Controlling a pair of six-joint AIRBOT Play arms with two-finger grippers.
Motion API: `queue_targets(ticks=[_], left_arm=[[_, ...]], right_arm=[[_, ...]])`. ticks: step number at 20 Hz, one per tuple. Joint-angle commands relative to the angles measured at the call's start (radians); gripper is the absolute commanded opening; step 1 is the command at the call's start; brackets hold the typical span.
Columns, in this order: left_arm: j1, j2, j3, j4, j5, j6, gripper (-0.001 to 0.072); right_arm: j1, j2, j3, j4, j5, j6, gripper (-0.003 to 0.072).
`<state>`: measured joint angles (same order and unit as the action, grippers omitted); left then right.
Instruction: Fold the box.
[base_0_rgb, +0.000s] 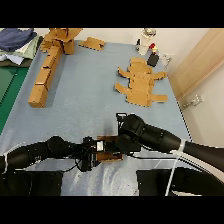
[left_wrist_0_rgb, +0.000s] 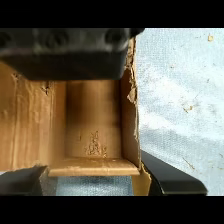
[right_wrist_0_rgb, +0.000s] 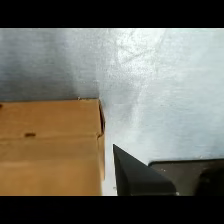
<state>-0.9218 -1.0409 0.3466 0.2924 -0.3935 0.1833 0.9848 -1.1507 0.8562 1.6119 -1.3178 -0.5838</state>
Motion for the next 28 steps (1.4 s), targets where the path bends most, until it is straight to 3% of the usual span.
queue_targets(ticks=[1, 5, 10, 11, 13, 28], left_arm=[[0.0, 0.0, 0.0, 0.0, 0.0, 0.0, 0.0602], [0.0, 0.0, 0.0, 0.0, 0.0, 0.0, 0.0602], [0.0, 0.0, 0.0, 0.0, 0.0, 0.0, 0.0602], [0.0, 0.0, 0.001, 0.0, 0.0, 0.0, 0.0602], [0.0, 0.0, 0.001, 0.0, 0.0, 0.0, 0.0602], [0.0, 0.0, 0.001, 0.0, -0.002, 0.0, 0.0601]], right_arm=[[0.0, 0.073, 0.032, 0.021, -0.057, 0.01, 0.035], [-0.001, 0.192, 0.039, -0.04, -0.208, 0.072, 0.0349], [-0.01, 0.261, 0.039, -0.135, -0.267, 0.097, 0.0325], [-0.022, 0.261, 0.039, -0.139, -0.268, 0.094, 0.0205], [-0.047, 0.259, 0.039, -0.132, -0.267, 0.076, 0.0087], [-0.05, 0.259, 0.039, -0.17, -0.267, 0.041, 0.008]])
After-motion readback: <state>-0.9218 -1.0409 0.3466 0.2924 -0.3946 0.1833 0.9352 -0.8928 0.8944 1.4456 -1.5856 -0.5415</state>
